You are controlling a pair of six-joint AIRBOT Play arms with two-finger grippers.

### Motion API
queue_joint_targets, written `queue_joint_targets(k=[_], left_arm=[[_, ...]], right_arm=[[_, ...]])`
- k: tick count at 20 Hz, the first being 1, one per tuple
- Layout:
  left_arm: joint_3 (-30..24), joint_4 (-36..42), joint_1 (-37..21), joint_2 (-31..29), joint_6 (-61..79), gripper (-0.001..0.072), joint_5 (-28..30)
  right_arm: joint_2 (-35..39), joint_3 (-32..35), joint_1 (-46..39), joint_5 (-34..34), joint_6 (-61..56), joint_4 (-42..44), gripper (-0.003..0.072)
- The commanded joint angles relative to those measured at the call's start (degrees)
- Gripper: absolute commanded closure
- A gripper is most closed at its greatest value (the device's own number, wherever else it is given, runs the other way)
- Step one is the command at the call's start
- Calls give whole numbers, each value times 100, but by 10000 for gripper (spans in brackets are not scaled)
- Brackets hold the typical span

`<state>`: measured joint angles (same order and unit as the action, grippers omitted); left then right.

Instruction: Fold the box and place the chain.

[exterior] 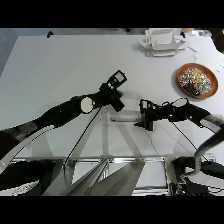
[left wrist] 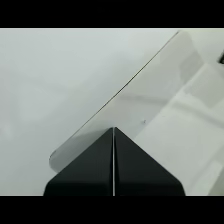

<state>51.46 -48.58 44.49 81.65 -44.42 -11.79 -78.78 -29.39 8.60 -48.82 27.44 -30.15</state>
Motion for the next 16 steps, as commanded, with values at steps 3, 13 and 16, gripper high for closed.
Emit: queue_joint_targets(k=[3, 13, 16], left_arm=[[4, -11, -92, 356, -533, 702, -393], [4, -3005, -103, -1078, -356, 704, -2994], [2, -3136, -98, -927, -348, 704, -3807]], right_arm=[[4, 2, 0, -2, 2, 0, 286], [4, 2, 0, -2, 2, 0, 286], [4, 2, 2, -2, 2, 0, 286]])
